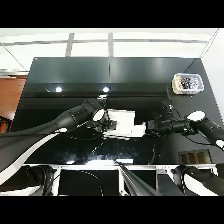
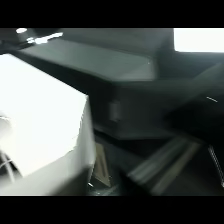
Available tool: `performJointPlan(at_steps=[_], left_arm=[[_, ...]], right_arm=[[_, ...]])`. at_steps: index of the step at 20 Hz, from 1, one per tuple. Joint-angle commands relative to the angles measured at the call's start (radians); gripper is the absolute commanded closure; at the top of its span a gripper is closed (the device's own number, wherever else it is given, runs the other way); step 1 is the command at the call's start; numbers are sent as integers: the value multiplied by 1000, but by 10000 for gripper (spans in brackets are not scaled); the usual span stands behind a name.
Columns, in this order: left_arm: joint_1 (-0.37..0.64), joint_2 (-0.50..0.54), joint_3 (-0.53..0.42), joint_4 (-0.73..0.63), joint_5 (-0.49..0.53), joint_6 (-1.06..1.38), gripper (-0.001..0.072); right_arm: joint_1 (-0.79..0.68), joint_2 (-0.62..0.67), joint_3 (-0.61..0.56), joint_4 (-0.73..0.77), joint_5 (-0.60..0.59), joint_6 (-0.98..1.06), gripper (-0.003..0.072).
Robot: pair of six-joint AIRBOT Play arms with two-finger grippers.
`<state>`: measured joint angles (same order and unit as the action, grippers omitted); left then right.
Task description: Fold the box and place the chain.
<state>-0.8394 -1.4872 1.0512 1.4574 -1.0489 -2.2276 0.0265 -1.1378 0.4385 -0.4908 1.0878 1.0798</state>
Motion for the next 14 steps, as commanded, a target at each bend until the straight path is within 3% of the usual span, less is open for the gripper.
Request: performJointPlan(at_steps=[1,2,9,14], left_arm=[[0,-1,0,0,-1,2,680],[0,-1,0,0,-1,2,680],[0,-1,0,0,-3,2,680],[0,-1,0,0,-3,2,680]], right_arm=[[7,-7,16,71,42,-64,113],[7,-7,21,69,54,-69,41],[48,-7,41,75,61,-61,42],[230,-7,127,9,-114,71,51]])
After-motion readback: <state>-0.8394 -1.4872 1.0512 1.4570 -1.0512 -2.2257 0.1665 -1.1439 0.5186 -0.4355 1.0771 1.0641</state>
